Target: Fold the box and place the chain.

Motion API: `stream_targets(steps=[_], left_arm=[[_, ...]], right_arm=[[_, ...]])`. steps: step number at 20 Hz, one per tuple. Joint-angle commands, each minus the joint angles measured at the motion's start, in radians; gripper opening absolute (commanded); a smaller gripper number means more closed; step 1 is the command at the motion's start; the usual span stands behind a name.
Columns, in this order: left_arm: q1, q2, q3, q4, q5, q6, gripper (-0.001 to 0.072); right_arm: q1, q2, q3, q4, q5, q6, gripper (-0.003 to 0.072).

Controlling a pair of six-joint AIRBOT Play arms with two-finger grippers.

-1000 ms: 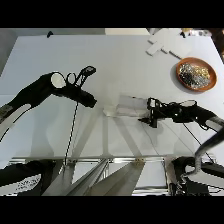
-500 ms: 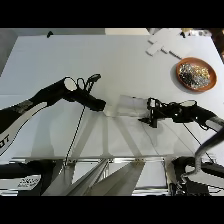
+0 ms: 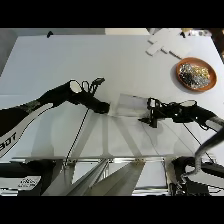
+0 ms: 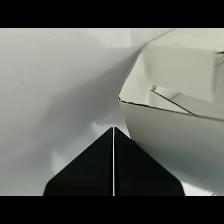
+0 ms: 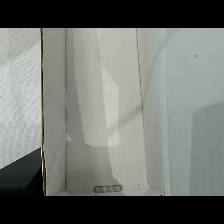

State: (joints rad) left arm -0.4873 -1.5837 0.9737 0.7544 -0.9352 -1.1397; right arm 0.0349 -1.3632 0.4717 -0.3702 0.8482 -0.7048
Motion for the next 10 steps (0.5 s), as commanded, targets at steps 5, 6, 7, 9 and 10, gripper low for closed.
stream_targets(steps=[5, 6, 7, 9, 10], left_arm=[[-0.030, 0.066, 0.001, -0.094, 0.023, 0.063, 0.0295], [-0.040, 0.066, 0.001, -0.100, 0.031, 0.063, 0.0335], [-0.048, 0.066, 0.001, -0.106, 0.039, 0.063, 0.0337], [-0.057, 0.066, 0.001, -0.119, 0.051, 0.063, 0.0347], [-0.059, 0.066, 0.001, -0.119, 0.053, 0.063, 0.0348]], right_arm=[[0.000, 0.000, 0.000, 0.000, 0.000, 0.000, 0.0456], [0.000, 0.000, 0.000, 0.000, 0.000, 0.000, 0.0456], [0.000, 0.000, 0.000, 0.000, 0.000, 0.000, 0.0456], [0.000, 0.000, 0.000, 0.000, 0.000, 0.000, 0.0456], [0.000, 0.000, 0.000, 0.000, 0.000, 0.000, 0.0456]])
